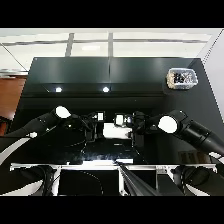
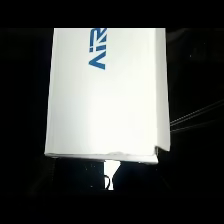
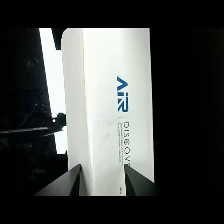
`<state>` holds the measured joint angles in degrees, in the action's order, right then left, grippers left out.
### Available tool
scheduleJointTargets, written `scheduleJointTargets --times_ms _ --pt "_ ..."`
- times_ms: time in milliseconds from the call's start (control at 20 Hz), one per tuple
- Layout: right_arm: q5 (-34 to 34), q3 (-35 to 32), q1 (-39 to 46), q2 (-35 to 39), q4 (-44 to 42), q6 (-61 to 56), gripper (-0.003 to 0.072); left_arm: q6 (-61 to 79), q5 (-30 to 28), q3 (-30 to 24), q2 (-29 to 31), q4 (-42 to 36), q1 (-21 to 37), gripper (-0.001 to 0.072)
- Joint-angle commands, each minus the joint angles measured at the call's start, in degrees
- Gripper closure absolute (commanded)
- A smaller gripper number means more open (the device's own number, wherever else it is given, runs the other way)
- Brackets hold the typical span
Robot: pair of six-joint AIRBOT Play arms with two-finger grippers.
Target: Fold the box and place the chain.
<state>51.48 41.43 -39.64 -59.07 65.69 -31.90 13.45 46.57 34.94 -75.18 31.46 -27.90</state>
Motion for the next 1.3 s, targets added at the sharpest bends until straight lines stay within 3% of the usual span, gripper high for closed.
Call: scheduleJointTargets --times_ms 0,1250 --pt "-0.11 0.94 -0.04 0.02 1.27 -0.79 0.039 0.02 0.04 0.04 -0.04 0.02 -0.02 0.0252" --pt "-2.01 0.92 -0.07 -0.2 2.08 -3.08 0.039 0.02 0.04 0.04 -0.04 0.04 -0.02 0.0252"
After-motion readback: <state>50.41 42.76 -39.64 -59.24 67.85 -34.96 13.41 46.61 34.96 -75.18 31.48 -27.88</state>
